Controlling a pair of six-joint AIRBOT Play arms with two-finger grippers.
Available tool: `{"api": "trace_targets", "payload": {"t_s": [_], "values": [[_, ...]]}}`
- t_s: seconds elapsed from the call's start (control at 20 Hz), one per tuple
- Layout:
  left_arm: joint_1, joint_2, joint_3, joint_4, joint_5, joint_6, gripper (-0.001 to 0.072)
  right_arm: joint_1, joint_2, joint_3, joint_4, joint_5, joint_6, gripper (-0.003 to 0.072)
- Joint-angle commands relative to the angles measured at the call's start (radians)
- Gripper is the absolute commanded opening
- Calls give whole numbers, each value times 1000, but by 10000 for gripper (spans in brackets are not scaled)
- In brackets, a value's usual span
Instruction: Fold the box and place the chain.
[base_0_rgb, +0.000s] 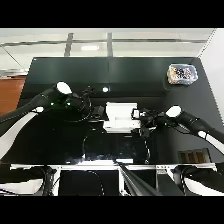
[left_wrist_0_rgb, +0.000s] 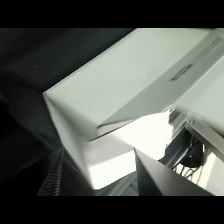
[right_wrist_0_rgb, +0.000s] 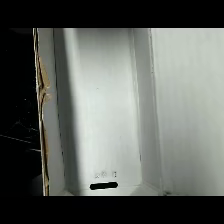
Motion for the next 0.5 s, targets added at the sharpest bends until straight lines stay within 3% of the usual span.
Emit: {"api": "trace_targets", "payload": {"t_s": [0.0,0.45], "values": [[-64,1,73,114,23,-175,445,1,0,0,0,0,0,190],[-180,1,110,331,34,-401,407,1,0,0,0,0,0,190]]}}
